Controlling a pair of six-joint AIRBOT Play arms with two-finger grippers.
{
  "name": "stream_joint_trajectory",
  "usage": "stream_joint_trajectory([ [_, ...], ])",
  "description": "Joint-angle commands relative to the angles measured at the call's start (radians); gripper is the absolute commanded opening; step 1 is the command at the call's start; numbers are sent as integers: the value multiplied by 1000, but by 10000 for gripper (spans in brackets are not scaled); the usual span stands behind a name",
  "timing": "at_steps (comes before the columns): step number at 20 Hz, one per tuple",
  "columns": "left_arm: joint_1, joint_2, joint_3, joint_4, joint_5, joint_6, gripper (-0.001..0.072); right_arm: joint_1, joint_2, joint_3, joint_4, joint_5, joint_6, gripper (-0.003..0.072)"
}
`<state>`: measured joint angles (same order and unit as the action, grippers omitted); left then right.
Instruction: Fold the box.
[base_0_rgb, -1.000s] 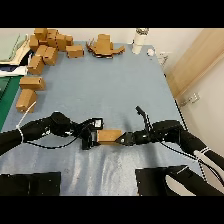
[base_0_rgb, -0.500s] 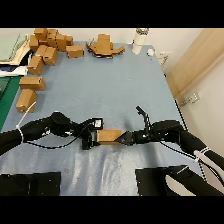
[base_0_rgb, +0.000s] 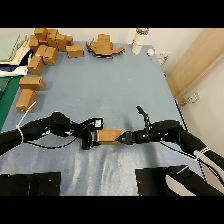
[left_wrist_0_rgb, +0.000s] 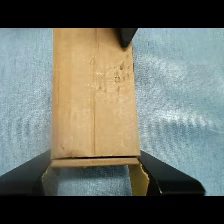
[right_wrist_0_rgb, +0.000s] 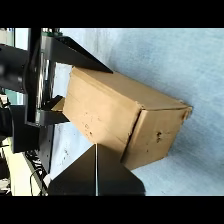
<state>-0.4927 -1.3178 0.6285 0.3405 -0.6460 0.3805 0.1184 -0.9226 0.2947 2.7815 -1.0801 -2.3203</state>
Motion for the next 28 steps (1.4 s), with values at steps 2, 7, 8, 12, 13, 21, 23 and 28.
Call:
stream_joint_trajectory([
  [2, 0, 0, 1, 0, 0, 0, 457, 1, -1, -11, -6, 8, 1, 3],
  [7, 0, 0, 1, 0, 0, 0, 457, 1, 0, -13, -6, 20, 1, 3],
  [8, 0, 0, 1, 0, 0, 0, 457, 1, 0, -13, -3, 23, 0, 3],
  [12, 0, 0, 1, 0, 0, 0, 457, 10, 34, 8, 54, -11, -10, 3],
  [13, 0, 0, 1, 0, 0, 0, 457, 26, 45, 18, 55, -12, -8, 3],
  [21, 0, 0, 1, 0, 0, 0, 457, 261, 43, 32, 55, 226, 107, 3],
  [23, 0, 0, 1, 0, 0, 0, 457, 309, 43, 34, 54, 291, 141, 3],
  [28, 0, 0, 1, 0, 0, 0, 457, 348, 36, 37, 50, 349, 161, 3],
])
